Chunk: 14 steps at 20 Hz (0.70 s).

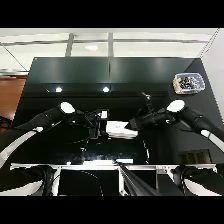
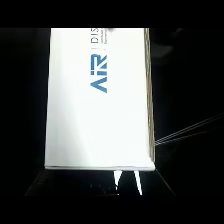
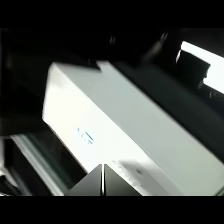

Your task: Fold the box and place the chain.

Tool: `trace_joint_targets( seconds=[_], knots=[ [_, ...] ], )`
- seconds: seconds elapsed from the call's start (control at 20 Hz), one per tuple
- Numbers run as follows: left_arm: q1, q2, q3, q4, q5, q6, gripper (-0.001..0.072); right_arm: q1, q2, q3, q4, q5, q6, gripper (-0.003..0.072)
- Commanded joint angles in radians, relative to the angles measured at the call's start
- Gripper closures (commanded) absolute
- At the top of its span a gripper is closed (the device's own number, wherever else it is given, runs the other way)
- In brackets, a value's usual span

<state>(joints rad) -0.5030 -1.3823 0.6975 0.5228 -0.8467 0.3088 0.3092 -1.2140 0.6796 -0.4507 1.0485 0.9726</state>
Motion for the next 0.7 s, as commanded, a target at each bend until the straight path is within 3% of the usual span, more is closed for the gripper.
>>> trace_joint_targets(
  seconds=[0.0,0.05,0.2,0.35,0.5,0.65],
  knots=[
    [0.013,0.026,0.001,0.058,-0.017,-0.063,0.0045,-0.123,0.125,0.064,-0.054,0.199,-0.005,0.0674],
    [0.022,0.041,0.004,0.098,-0.019,-0.091,-0.0007,-0.18,0.179,0.072,-0.089,0.225,0.007,0.0674],
    [0.068,0.111,0.027,0.212,-0.023,-0.21,-0.0007,-0.332,0.321,0.072,-0.253,0.254,0.07,0.0673],
    [0.087,0.184,0.061,0.203,-0.092,-0.317,-0.0001,-0.423,0.366,0.072,-0.312,0.256,0.077,0.0673],
    [-0.003,0.168,0.124,0.19,-0.119,-0.372,0.0002,-0.432,0.365,0.071,-0.309,0.199,0.092,0.0673],
    [-0.125,0.092,0.199,0.19,-0.043,-0.48,0.0003,-0.432,0.365,0.072,-0.31,0.203,0.094,0.0673]
  ],
)
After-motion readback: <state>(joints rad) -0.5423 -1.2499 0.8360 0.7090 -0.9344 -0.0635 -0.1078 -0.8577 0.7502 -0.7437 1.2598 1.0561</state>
